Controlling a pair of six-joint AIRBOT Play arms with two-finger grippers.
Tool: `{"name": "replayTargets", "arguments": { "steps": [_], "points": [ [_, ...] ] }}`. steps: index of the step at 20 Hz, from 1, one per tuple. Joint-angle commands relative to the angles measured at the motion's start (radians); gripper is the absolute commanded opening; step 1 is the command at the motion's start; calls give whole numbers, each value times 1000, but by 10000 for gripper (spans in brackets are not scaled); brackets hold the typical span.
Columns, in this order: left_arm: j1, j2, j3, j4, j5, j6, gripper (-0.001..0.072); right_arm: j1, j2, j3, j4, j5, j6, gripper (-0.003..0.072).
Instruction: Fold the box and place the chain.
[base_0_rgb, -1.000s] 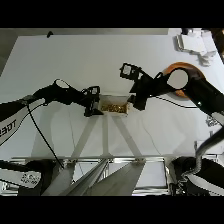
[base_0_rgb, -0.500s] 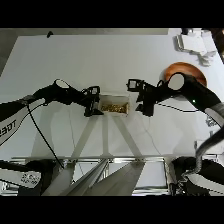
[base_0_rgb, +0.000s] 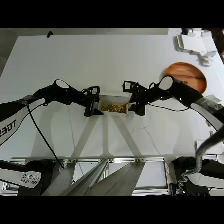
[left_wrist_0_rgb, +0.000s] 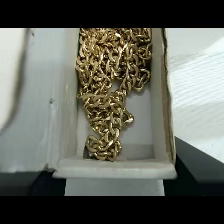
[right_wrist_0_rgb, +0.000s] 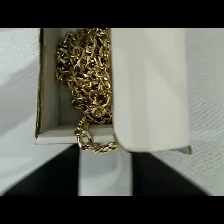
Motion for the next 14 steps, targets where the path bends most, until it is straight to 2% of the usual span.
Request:
{"name": "replayTargets", "arguments": {
  "steps": [1,5,10,14],
  "points": [
    [0,0,0,-1,1,0,318,3,-7,0,17,-7,2,17],
    [0,0,0,-1,1,0,318,4,1,0,-35,16,84,12],
    [0,0,0,-1,1,0,318,38,93,6,-282,37,338,12],
    [0,0,0,-1,1,0,318,79,105,124,-266,198,366,13]
  ]
}}
